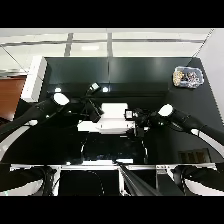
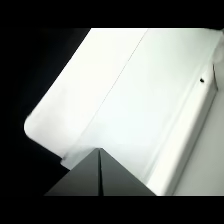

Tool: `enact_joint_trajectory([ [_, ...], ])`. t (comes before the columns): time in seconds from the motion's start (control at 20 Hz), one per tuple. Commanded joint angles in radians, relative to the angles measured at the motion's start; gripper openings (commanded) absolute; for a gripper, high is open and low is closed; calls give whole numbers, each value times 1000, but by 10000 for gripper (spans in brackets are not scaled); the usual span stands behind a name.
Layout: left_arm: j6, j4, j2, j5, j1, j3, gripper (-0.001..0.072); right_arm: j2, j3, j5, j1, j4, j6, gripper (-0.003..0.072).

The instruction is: Fold the box and place the chain.

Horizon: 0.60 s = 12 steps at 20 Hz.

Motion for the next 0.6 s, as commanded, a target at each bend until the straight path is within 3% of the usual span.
enact_joint_trajectory([
  [0.0, -1, 42, 104, -12, 61, 38, 29, 0, 0, -1, 1, 2, 0, 200],
  [0.3, 53, 106, 317, -354, 266, -13, 32, 0, 0, -1, 1, 2, 0, 200],
  [0.35, 109, 107, 319, -416, 279, -39, 79, 0, 0, -1, 1, 2, 0, 200],
  [0.4, 152, 109, 318, -434, 278, -70, 289, 0, 0, -1, 1, 2, 0, 200],
  [0.45, 232, 107, 314, -411, 269, -105, 617, 0, 0, -1, 2, 2, 0, 200],
  [0.5, 318, 106, 307, -374, 253, -140, 714, 0, 0, -1, 1, 2, 0, 200],
  [0.55, 419, 111, 300, -336, 232, -174, 714, 0, 0, -1, 2, 2, 0, 200],
])
